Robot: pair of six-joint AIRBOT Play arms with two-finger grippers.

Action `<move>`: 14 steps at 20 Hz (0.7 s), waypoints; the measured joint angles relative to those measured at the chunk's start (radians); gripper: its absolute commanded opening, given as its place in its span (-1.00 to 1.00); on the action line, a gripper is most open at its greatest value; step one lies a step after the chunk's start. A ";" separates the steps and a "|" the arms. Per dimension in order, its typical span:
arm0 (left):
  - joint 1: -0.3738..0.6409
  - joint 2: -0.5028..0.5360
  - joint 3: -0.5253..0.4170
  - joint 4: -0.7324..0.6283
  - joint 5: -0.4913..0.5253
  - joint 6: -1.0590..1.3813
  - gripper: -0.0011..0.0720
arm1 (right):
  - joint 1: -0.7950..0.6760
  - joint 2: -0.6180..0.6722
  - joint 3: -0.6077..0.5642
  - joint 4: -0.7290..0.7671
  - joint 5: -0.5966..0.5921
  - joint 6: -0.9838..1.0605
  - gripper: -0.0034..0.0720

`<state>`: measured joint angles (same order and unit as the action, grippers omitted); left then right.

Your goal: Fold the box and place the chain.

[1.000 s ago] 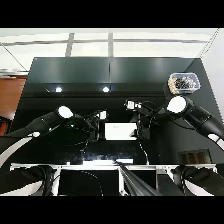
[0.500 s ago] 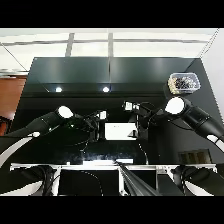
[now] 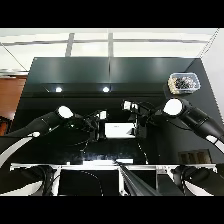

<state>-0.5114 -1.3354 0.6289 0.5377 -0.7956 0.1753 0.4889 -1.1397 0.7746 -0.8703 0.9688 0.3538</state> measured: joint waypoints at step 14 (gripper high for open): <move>0.000 0.000 0.000 0.000 0.000 -0.002 0.04 | 0.000 0.000 0.018 0.028 0.017 0.064 -0.29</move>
